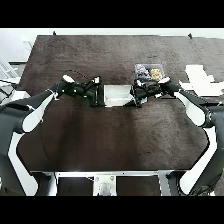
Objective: Fold the box and place the chain.
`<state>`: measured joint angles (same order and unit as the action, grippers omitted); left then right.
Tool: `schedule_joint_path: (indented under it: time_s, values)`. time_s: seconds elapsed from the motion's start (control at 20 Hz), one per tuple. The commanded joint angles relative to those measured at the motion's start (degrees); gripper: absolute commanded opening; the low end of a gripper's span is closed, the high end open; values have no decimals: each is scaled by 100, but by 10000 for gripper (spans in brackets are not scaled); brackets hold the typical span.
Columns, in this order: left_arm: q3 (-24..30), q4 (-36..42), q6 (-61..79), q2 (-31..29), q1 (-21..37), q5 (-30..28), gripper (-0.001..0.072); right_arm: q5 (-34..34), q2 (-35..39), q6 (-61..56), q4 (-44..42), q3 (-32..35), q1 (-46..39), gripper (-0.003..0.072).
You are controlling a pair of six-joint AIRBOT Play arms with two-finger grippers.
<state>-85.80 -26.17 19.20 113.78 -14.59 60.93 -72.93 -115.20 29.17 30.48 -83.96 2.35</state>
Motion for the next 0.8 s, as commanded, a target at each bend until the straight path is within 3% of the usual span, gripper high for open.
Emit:
schedule_joint_path:
  time_s: [0.0,0.3,0.75]
  values:
    - [0,251,227,81,-15,-201,713,-2,0,0,0,0,-4,506]
    - [0,295,232,101,-15,-490,714,-2,0,0,0,0,-4,506]
    - [-7,603,538,243,-39,-476,713,-2,0,0,0,0,-4,506]
